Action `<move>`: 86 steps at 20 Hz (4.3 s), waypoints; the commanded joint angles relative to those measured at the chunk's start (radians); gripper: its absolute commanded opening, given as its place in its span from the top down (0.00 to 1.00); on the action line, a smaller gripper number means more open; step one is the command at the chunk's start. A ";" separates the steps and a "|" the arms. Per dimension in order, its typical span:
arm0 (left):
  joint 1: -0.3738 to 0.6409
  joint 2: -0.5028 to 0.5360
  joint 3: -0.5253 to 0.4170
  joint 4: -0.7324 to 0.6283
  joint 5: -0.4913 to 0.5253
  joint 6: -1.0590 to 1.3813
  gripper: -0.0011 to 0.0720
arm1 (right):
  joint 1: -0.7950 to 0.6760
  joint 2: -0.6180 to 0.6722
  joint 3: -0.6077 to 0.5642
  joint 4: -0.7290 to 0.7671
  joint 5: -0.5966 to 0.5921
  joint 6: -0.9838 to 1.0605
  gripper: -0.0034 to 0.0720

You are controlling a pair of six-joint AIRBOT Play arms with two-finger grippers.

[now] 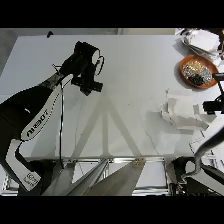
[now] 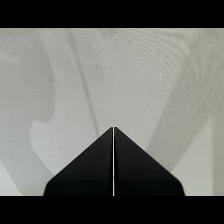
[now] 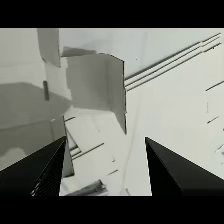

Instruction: Fold the box and place the chain.

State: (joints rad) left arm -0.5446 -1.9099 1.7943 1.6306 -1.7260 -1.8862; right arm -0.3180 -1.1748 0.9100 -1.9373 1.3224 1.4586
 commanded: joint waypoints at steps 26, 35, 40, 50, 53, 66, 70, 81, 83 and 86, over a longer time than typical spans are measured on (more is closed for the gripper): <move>0.001 0.001 0.000 0.000 0.016 0.000 0.97 | 0.226 0.239 -0.129 0.434 -0.330 -0.027 0.94; 0.008 0.000 0.000 0.071 -0.035 0.111 0.97 | 0.649 0.473 -0.403 0.609 -0.631 0.087 0.94; 0.108 0.106 -0.001 0.013 -0.032 0.306 0.97 | 0.716 0.460 -0.415 0.606 -0.659 0.135 0.94; 0.481 0.609 -0.266 -0.522 0.170 0.625 0.97 | 0.716 0.460 -0.415 0.606 -0.655 0.134 0.94; 0.510 0.776 -0.584 -0.515 0.311 0.729 0.97 | 0.716 0.460 -0.415 0.607 -0.655 0.134 0.94; 0.499 0.844 -0.861 -0.832 0.544 1.014 0.51 | 0.716 0.460 -0.415 0.607 -0.599 0.134 0.94; 0.498 0.670 -0.861 -1.165 0.519 1.261 0.38 | 0.716 0.460 -0.415 0.610 -0.599 0.126 0.94; 0.309 0.090 -0.555 -1.182 0.488 1.455 0.17 | 0.716 0.460 -0.415 0.610 -0.599 0.103 0.94; 0.296 0.072 -0.502 -1.162 0.499 1.484 0.17 | 0.716 0.460 -0.415 0.610 -0.599 0.103 0.94; 0.286 0.042 -0.444 -1.162 0.502 1.495 0.17 | 0.716 0.460 -0.415 0.610 -0.598 0.103 0.94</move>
State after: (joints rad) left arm -0.2417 -1.8248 1.2839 0.4587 -1.2251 -0.4164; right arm 0.3965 -0.7151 0.4961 -1.3273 0.7235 1.5623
